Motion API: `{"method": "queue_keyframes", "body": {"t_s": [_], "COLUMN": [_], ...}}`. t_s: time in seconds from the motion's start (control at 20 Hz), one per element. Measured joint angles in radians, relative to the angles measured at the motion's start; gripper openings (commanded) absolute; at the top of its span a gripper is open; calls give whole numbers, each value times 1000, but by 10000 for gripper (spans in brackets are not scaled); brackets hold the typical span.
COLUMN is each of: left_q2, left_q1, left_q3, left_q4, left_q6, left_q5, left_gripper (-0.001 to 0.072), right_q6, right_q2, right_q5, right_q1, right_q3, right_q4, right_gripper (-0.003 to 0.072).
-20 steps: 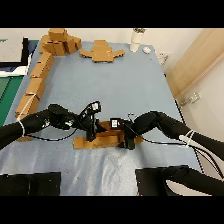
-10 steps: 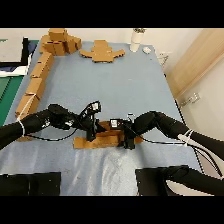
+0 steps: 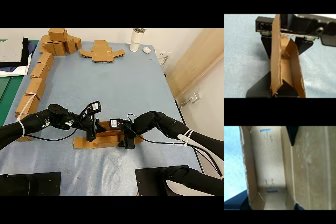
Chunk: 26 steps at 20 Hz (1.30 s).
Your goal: Fold the box.
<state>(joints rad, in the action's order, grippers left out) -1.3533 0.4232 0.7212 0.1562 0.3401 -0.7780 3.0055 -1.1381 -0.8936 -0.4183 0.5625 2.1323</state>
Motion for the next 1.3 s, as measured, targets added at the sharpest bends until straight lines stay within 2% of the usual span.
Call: {"method": "queue_keyframes", "body": {"t_s": [0.85,0.9,1.0,1.05,1.2,1.3], "left_q2": [0,0,0,3,29,69], "left_q1": [0,0,0,-1,-24,-48], "left_q3": [0,0,0,0,0,0], "left_q4": [-2,-2,0,1,37,140], "left_q6": [0,0,-2,-22,-192,-349], "left_q5": [0,0,8,12,26,15], "left_gripper": [12,29,604,679,680,680], "right_q6": [-1,-1,-1,-1,-1,-1], "right_q2": [0,0,0,0,0,0], "right_q5": [-2,-2,-3,-3,-5,-5], "right_q1": [0,0,0,0,0,0], "right_q3": [0,0,0,0,0,0], "right_q4": [0,0,-1,-2,-4,-5], "right_gripper": [590,590,590,590,590,590]}}
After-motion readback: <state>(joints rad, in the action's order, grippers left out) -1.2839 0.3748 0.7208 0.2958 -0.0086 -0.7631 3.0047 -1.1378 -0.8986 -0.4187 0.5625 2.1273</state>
